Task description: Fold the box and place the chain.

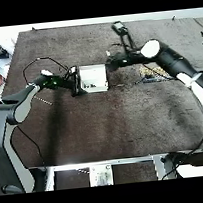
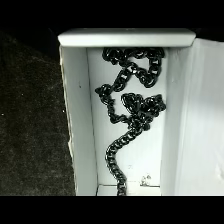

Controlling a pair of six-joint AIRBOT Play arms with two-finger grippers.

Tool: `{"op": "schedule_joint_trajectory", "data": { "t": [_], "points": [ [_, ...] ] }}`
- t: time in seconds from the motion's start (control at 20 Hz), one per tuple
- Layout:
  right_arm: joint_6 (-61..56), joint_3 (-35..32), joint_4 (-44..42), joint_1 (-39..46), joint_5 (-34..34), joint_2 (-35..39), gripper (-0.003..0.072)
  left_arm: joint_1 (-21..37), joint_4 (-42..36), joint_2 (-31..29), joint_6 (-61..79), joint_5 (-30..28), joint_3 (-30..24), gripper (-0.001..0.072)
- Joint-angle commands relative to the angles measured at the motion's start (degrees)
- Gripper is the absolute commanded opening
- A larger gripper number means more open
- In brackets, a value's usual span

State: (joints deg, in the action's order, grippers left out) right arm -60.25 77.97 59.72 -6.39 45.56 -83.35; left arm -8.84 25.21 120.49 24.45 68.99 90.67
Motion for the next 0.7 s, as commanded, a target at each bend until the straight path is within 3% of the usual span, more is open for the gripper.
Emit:
{"op": "schedule_joint_trajectory", "data": {
  "t": [0.0,0.25,0.3,0.35,0.5,0.65],
  "points": [
    [-7.3,-8.1,3.1,9.3,3.6,5.3,0.0271,0.0,0.0,0.0,0.0,0.0,0.0,0.0414],
    [-12.3,-23.3,3.0,18.0,-4.3,8.4,0.0275,0.0,0.0,0.0,0.0,0.0,0.0,0.0414],
    [-13.4,-25.9,3.0,18.3,-7.1,8.3,0.0387,0.0,0.0,0.0,0.0,0.0,0.0,0.0414],
    [-13.4,-27.9,2.4,18.2,-10.1,8.2,0.0433,0.0,0.0,0.0,0.0,0.0,0.0,0.0414],
    [-13.3,-32.4,-1.6,18.2,-19.2,8.1,0.0432,0.0,0.0,0.0,0.0,0.0,0.0,0.0414],
    [-13.3,-32.7,-5.2,18.1,-23.3,7.9,0.0432,0.0,0.0,0.0,0.0,0.0,0.0,0.0414]
  ]
}}
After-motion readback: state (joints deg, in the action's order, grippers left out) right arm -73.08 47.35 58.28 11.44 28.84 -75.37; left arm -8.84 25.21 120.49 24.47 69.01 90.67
